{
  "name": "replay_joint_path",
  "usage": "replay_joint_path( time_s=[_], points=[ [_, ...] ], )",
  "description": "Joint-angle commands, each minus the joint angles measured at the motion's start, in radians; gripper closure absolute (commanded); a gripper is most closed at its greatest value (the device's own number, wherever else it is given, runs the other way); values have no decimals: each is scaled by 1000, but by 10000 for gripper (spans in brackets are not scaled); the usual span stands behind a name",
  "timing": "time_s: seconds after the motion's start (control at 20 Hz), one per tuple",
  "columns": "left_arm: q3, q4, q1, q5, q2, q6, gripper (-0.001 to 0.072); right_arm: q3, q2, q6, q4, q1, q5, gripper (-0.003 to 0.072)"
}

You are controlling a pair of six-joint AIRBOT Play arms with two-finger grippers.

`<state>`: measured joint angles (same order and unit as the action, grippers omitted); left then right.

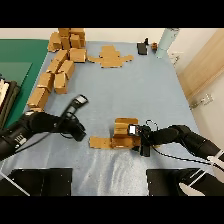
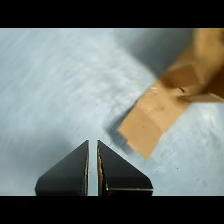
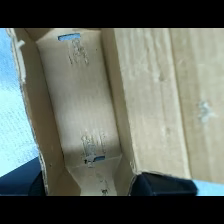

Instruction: Fold the box.

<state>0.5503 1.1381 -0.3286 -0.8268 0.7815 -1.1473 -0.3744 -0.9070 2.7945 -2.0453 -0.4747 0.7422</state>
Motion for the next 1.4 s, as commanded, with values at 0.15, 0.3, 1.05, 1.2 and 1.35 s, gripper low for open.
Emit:
replay_joint_path(
  time_s=[0.15,0.3,1.05,1.2,1.35],
  points=[
    [-35,-109,79,-130,59,-361,699,1,0,0,-1,-1,0,129],
    [-58,-198,-8,-35,116,-365,699,1,0,0,0,-1,0,128],
    [-59,-372,-292,225,256,-388,700,1,0,0,-1,-1,0,129],
    [-59,-389,-328,308,255,-387,700,1,0,0,-1,-1,0,129],
    [-49,-447,-335,324,255,-364,699,1,0,0,-1,-1,0,129]
  ],
)
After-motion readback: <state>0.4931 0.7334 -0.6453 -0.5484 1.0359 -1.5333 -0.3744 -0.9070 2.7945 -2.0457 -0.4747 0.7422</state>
